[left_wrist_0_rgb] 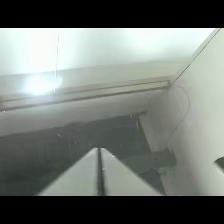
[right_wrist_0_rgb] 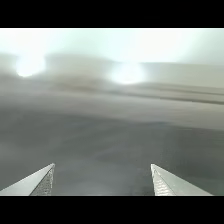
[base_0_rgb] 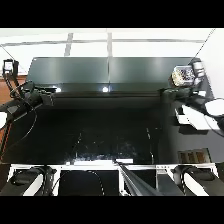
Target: Fold the box and place the chain.
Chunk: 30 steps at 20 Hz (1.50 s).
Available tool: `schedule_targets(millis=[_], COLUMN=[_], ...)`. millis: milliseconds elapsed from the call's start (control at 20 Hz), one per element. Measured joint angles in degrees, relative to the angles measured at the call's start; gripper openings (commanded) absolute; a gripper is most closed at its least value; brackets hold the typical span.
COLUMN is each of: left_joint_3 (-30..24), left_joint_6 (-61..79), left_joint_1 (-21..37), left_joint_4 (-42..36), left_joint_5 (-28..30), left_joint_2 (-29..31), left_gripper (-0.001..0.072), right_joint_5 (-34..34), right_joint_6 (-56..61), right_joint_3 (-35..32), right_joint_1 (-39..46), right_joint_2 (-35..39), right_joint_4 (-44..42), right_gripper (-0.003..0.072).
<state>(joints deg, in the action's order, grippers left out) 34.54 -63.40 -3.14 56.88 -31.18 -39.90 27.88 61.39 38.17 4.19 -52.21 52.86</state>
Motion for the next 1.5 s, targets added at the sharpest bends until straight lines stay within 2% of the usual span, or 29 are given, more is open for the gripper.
schedule_targets(millis=[50, 200, 300, 400, 550, 700, 750, 800, 850, 950, 1000, 1050, 1250, 1400, 1500], left_joint_3=[0.0, 0.0, 0.0, 0.13, 0.68, 0.94, 1.01, 1.03, 1.03, 1.07, 1.07, 1.07, 1.07, 1.07, 1.07], left_joint_6=[-0.26, -1.6, -3.19, -8.79, -18.05, -22.47, -23.3, -23.89, -24.28, -24.94, -25.14, -25.18, -25.53, -25.55, -25.55], left_joint_1=[0.0, 0.0, 0.0, 0.0, 0.0, 0.0, 0.0, 0.0, 0.0, 0.0, 0.0, 0.0, 0.0, -0.02, -0.07], left_joint_4=[-0.24, -0.37, 0.96, 6.08, 15.04, 18.43, 18.82, 19.15, 19.61, 19.82, 19.87, 19.89, 19.93, 18.82, 17.4], left_joint_5=[-0.35, -2.45, -5.29, -9.75, -16.39, -19.3, -19.5, -19.61, -19.87, -19.1, -18.91, -18.49, -17.62, -17.55, -17.55], left_joint_2=[-0.09, -0.81, -2.08, -4.2, -7.85, -9.99, -10.36, -10.64, -10.84, -11.08, -11.19, -11.21, -11.34, -11.34, -11.34], left_gripper=[0.0709, 0.0709, 0.0709, 0.0709, 0.0709, 0.0708, 0.0707, 0.0706, 0.0704, 0.0696, 0.0696, 0.0696, 0.0696, 0.0696, 0.0697], right_joint_5=[0.24, 5.57, 11.74, 19.19, 31.45, 37.97, 39.17, 40.0, 40.76, 41.55, 42.14, 42.84, 46.25, 47.3, 47.3], right_joint_6=[3.82, 11.89, 14.47, 15.17, 10.03, 4.26, 1.92, -0.46, -2.64, -6.38, -7.63, -8.72, -10.93, -11.72, -11.89], right_joint_3=[1.84, 10.4, 17.64, 25.86, 36.57, 41.79, 42.73, 43.39, 43.85, 44.44, 44.61, 44.81, 44.76, 41.88, 37.66], right_joint_1=[4.44, 20.17, 30.08, 37.27, 42.45, 44.24, 44.61, 44.83, 44.96, 45.07, 45.05, 45.05, 44.92, 43.85, 42.64], right_joint_2=[-0.85, -6.71, -12.92, -20.24, -31.21, -38.32, -39.95, -41.35, -42.4, -43.8, -44.22, -44.39, -42.34, -36.54, -30.99], right_joint_4=[4.87, 19.67, 25.46, 28.2, 30.14, 31.45, 31.67, 31.87, 31.36, 29.29, 28.52, 28.11, 23.39, 17.99, 14.21], right_gripper=[0.0702, 0.0702, 0.0702, 0.0702, 0.0702, 0.07, 0.0649, 0.0524, 0.0432, 0.0129, 0.0041, 0.0015, 0.0014, 0.0014, 0.0014])
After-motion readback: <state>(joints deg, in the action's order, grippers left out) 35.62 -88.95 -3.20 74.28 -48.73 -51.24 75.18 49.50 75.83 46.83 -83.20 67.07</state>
